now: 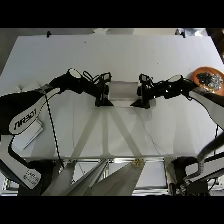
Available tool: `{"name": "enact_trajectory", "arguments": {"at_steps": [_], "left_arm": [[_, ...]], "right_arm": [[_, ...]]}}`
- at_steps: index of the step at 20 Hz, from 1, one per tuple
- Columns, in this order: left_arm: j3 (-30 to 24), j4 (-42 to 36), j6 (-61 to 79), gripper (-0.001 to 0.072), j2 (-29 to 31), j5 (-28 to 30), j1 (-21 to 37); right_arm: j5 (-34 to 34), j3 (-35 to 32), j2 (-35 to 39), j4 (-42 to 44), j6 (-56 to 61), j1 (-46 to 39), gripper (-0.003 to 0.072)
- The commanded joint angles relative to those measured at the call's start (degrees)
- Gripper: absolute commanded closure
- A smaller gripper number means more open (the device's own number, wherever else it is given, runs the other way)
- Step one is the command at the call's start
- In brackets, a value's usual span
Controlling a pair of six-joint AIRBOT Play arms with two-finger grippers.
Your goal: Fold the box and place the chain.
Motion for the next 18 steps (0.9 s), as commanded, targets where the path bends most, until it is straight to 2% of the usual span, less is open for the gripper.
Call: {"name": "enact_trajectory", "arguments": {"at_steps": [1, 8, 9, 11, 14, 18], "left_arm": [[-0.02, 0.04, 0.04, 0.0315, -0.04, -0.24, -0.04], [-0.02, 0.04, 0.04, 0.0314, -0.02, -0.22, -0.04], [-0.02, 0.04, 0.04, 0.0314, -0.04, -0.22, -0.04], [-0.02, 0.04, 0.04, 0.0314, -0.04, -0.22, -0.04], [-0.02, 0.04, 0.04, 0.0312, -0.02, -0.20, -0.02], [-0.02, 0.07, 0.07, 0.0312, -0.02, -0.07, 0.00]], "right_arm": [[-0.33, 0.07, -0.02, 0.46, 0.00, 0.07, 0.0276], [0.02, 0.07, -0.02, 0.17, -0.02, 0.07, 0.0265], [0.00, 0.07, -0.02, 0.07, 0.00, 0.04, 0.0227], [-0.07, 0.07, -0.02, 0.04, -0.09, 0.04, -0.0028], [-0.24, 0.09, 0.17, -0.61, -0.28, -0.02, -0.0020], [-0.24, 0.11, 2.73, -6.21, -0.20, -1.97, -0.0016]]}}
